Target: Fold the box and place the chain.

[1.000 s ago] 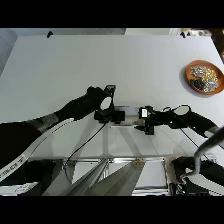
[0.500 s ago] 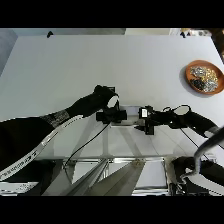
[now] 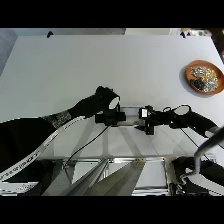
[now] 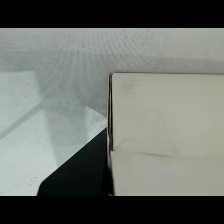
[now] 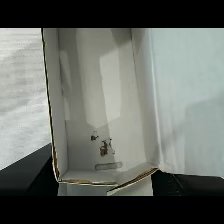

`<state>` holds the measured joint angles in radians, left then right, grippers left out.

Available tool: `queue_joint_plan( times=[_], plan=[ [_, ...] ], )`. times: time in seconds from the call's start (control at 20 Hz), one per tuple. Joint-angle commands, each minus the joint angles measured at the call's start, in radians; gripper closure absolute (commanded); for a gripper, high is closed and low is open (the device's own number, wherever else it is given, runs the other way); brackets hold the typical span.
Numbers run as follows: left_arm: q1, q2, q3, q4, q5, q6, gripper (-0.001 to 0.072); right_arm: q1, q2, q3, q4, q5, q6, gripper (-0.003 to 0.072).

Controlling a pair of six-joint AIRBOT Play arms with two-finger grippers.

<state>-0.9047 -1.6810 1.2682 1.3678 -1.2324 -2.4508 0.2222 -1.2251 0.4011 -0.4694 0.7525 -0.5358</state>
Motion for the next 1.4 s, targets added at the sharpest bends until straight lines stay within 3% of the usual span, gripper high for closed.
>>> queue_joint_plan(
  times=[0.0, 0.05, 0.2, 0.55, 0.7, 1.1, 1.2, 1.35],
  plan=[
    [-0.007, 0.001, 0.001, 0.006, 0.010, -0.019, 0.0704, 0.001, 0.000, 0.000, 0.002, -0.001, 0.003, 0.0287],
    [-0.007, 0.002, 0.001, 0.006, 0.009, -0.019, 0.0661, 0.001, 0.000, 0.000, 0.002, -0.001, 0.003, 0.0287],
    [-0.005, 0.014, 0.001, 0.014, 0.007, -0.018, 0.0415, 0.001, 0.000, 0.000, 0.002, -0.001, 0.003, 0.0287],
    [0.020, 0.089, -0.006, 0.058, 0.005, 0.046, 0.0417, 0.001, 0.000, 0.000, 0.002, -0.001, 0.003, 0.0287],
    [0.012, 0.089, -0.060, 0.056, 0.009, 0.046, 0.0418, 0.001, 0.000, 0.000, 0.002, -0.001, 0.003, 0.0287],
    [-0.006, 0.088, -0.113, 0.032, 0.141, 0.045, 0.0451, 0.001, 0.000, 0.000, 0.002, -0.001, 0.003, 0.0287],
    [-0.007, 0.085, -0.113, 0.027, 0.144, 0.046, 0.0645, 0.001, 0.000, 0.000, 0.002, -0.001, 0.003, 0.0287],
    [-0.008, 0.077, -0.113, 0.009, 0.145, 0.045, 0.0673, 0.001, 0.000, 0.000, 0.002, -0.001, 0.003, 0.0287]
  ],
)
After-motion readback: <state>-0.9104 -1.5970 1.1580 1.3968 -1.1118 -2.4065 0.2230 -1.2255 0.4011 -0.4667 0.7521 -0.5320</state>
